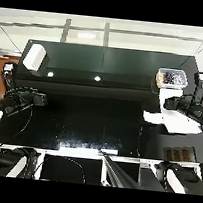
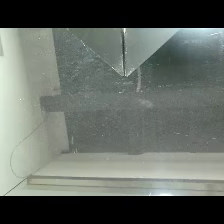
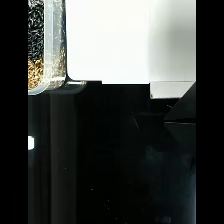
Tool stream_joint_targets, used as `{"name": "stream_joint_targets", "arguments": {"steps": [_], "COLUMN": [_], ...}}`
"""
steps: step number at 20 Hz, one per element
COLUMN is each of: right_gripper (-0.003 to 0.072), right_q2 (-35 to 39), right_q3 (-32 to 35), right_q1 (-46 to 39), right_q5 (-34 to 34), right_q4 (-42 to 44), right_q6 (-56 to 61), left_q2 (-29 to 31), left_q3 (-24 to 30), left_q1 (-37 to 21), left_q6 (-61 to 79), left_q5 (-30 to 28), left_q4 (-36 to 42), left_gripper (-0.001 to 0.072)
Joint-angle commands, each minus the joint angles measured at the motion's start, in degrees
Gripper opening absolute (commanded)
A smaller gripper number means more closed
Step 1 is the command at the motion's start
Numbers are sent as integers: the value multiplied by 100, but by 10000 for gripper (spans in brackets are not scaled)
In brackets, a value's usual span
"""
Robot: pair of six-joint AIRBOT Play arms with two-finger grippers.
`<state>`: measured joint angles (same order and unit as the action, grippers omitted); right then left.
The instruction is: Fold the box and place the chain.
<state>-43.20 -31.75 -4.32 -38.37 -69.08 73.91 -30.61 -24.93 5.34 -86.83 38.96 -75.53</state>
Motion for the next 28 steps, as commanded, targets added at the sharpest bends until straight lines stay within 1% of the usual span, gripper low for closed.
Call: {"name": "stream_joint_targets", "arguments": {"steps": [1, 15, 17, 21, 22, 24, 26, 27, 28], "right_gripper": [10, 10, 10, 10, 10, 10, 24, 271, 620], "right_q2": [2, 2, 2, 2, 2, 0, -37, -85, -144], "right_q3": [2, 2, 2, 2, 2, 2, 4, 4, 4], "right_q1": [4, 4, 7, 13, 13, 13, 13, 13, 13], "right_q5": [0, 7, 304, 669, 737, 1051, 1539, 1818, 1991], "right_q4": [2, 0, 46, 155, 160, 157, 151, 149, 140], "right_q6": [2, 2, 4, 4, 4, 2, 4, 2, 2], "left_q2": [4, 4, 4, 4, 2, 4, 2, -22, -76], "left_q3": [2, 2, 2, 2, 2, 2, 2, 13, 22], "left_q1": [0, 0, 0, 4, 4, 4, 4, 4, 4], "left_q6": [0, 0, 0, -2, -2, -2, -2, -2, -20], "left_q5": [-2, 0, 0, -52, -216, -887, -1443, -1742, -2020], "left_q4": [-2, -2, -2, 101, 125, 149, 483, 586, 660], "left_gripper": [26, 26, 26, 26, 26, 26, 26, 26, 37]}}
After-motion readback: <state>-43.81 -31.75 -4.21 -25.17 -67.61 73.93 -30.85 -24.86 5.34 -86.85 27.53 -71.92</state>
